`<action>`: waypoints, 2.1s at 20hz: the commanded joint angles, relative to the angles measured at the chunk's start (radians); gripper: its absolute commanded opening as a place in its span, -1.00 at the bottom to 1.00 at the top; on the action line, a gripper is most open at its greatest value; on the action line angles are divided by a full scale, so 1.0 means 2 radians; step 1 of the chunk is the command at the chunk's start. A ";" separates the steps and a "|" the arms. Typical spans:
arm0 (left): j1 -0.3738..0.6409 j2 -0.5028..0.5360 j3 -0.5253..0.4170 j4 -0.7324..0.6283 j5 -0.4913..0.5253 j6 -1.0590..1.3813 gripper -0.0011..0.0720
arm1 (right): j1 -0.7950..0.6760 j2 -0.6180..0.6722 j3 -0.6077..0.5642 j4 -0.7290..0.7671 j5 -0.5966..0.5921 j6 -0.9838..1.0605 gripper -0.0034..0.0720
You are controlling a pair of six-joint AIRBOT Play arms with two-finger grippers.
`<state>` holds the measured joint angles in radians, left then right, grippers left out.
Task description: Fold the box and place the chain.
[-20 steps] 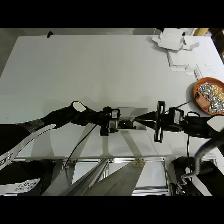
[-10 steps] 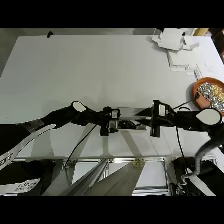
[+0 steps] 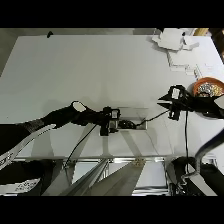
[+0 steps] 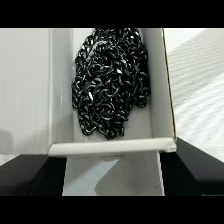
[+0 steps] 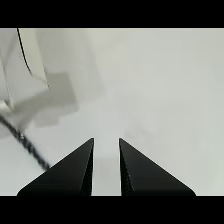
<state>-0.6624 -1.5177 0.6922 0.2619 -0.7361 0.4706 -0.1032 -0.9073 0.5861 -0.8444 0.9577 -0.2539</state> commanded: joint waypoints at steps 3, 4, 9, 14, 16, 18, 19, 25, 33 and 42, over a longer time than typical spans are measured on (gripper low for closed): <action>0.000 0.000 0.000 0.000 -0.001 0.000 -0.10 | 0.035 -0.087 0.003 -0.105 -0.021 -0.015 -0.37; 0.000 0.000 0.000 0.000 -0.001 0.000 -0.10 | 0.044 -0.101 0.003 -0.105 -0.021 -0.023 -0.37; 0.000 0.000 0.000 0.000 -0.001 0.000 -0.10 | 0.058 -0.143 0.003 -0.108 -0.020 -0.023 -0.37; 0.000 0.000 0.000 0.000 -0.001 0.000 -0.10 | 0.058 -0.147 0.003 -0.127 -0.013 -0.023 -0.38; 0.000 0.000 0.000 0.000 -0.001 0.000 -0.10 | 0.058 -0.147 0.003 -0.127 -0.011 -0.023 -0.38; 0.000 0.000 0.000 0.000 -0.001 0.000 -0.10 | 0.058 -0.147 0.000 -0.127 -0.008 -0.023 -0.43; 0.000 0.000 0.000 0.000 -0.001 0.000 -0.10 | 0.058 -0.147 -0.002 -0.127 -0.008 -0.023 -0.44; 0.000 0.000 0.000 0.000 -0.001 0.000 -0.10 | 0.058 -0.147 -0.007 -0.127 0.000 -0.023 -0.58; 0.000 0.000 0.000 0.000 -0.001 0.000 -0.10 | 0.058 -0.047 -0.007 -0.122 0.069 -0.002 -0.86; 0.000 0.000 0.000 0.000 -0.001 0.000 -0.10 | 0.167 0.066 -0.007 0.135 0.105 0.010 -0.86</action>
<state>-0.6624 -1.5177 0.6922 0.2619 -0.7376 0.4706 0.1333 -0.8078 0.5720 -0.7494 1.2003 -0.2390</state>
